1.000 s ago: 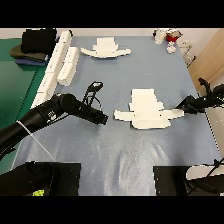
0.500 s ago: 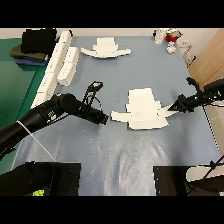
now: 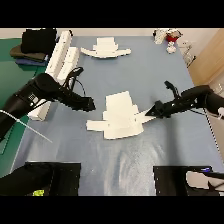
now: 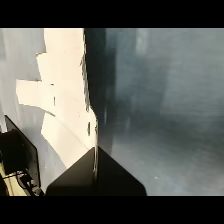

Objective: Fold the box.

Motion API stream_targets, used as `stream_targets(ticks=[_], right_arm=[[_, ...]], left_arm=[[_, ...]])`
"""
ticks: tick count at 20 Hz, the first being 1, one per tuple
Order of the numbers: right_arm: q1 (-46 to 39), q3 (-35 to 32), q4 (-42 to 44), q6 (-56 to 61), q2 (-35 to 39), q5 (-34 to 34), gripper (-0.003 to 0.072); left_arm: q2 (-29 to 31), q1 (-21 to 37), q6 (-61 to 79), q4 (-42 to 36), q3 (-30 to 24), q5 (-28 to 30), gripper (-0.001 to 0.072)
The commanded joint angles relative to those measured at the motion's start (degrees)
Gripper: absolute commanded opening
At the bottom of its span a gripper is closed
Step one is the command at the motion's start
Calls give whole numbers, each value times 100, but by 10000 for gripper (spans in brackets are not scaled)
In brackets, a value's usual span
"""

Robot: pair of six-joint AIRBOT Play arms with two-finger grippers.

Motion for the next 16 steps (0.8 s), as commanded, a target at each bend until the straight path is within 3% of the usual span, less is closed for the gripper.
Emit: stream_targets(ticks=[1,4,6,12,16], right_arm=[[973,-1261,330,87,1169,1550,1],[1554,-1840,306,87,1875,2483,2],[1781,-2094,302,94,2090,2745,2],[1910,-2332,315,105,2168,2697,2],[1910,-2332,315,162,2166,2680,1]], left_arm=[[-2,846,695,-640,28,-730,413],[-210,1161,1152,-748,2,-944,413],[-555,1213,1545,-1032,0,-1134,413],[-1923,1211,2664,-1827,33,-1025,413],[-2874,1209,2970,-2116,501,-903,413]])
